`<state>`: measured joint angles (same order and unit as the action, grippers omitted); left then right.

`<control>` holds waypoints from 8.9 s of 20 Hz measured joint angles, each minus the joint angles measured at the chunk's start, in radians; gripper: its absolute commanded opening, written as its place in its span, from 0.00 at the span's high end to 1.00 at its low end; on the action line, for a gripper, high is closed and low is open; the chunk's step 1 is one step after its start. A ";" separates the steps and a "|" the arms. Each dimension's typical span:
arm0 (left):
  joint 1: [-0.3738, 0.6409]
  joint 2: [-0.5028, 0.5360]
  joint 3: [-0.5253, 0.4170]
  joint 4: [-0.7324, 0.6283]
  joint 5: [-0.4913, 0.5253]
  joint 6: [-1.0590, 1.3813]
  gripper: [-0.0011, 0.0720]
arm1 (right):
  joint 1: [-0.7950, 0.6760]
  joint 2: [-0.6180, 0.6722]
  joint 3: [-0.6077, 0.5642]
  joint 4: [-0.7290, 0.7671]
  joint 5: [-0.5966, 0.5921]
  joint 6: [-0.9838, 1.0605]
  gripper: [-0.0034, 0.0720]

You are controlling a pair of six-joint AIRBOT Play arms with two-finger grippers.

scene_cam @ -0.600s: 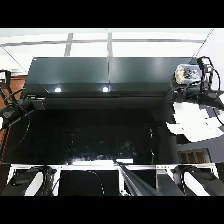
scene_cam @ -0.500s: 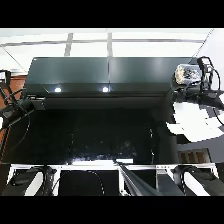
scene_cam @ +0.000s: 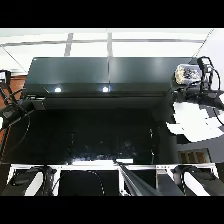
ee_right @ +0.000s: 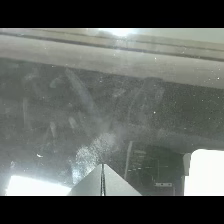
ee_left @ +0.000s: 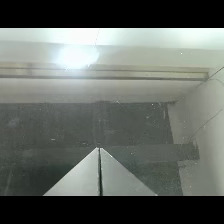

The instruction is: Fold the box and place the chain.

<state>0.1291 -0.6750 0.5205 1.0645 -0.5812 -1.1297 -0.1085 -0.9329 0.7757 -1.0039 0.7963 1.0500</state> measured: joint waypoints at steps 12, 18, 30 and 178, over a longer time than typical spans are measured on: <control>0.000 -0.011 0.000 -0.039 0.042 -0.002 0.62 | 0.000 0.000 0.000 0.062 -0.137 0.001 0.51; -0.040 -0.102 -0.001 -0.087 0.020 -0.002 0.01 | -0.032 -0.019 -0.001 -0.053 -0.197 0.042 0.02; -0.059 -0.148 -0.001 -0.027 -0.076 -0.045 0.01 | -0.830 -0.414 0.340 -0.326 0.046 0.319 0.02; -0.707 -0.757 0.318 -0.187 -0.132 1.078 0.95 | 0.535 -0.062 -0.381 0.230 -0.082 -1.192 0.02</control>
<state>-0.5777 -1.4319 0.8387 0.8772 -0.7136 -0.0521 0.4263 -0.9947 0.3950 -0.7742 0.7139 -0.1417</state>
